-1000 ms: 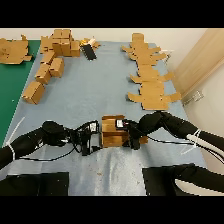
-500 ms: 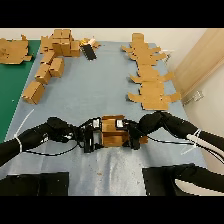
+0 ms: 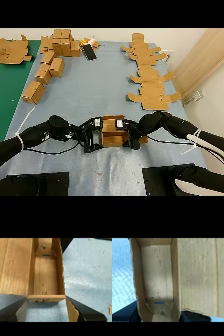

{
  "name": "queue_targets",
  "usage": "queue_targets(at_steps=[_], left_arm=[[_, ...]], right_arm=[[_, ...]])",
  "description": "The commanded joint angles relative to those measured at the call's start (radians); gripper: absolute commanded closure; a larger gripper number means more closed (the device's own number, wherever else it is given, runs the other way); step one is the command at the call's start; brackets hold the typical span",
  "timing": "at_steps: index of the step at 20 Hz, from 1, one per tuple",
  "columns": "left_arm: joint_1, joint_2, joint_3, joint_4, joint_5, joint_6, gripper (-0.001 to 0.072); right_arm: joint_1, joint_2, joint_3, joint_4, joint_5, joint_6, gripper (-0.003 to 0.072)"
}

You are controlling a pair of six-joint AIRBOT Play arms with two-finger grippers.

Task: Fold the box.

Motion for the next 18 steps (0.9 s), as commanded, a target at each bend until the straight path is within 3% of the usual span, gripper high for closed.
queue_targets(at_steps=[1, 18], left_arm=[[0.0, 0.0, 0.007, 0.059, 0.0, -0.056, 0.002], [-0.02, -0.015, 0.013, 0.053, 0.027, -0.075, 0.0019]], right_arm=[[0.0, 0.001, 0.0, 0.0, 0.0, 0.0, 0.0182], [0.0, 0.001, 0.0, 0.005, 0.007, 0.0, 0.0182]])
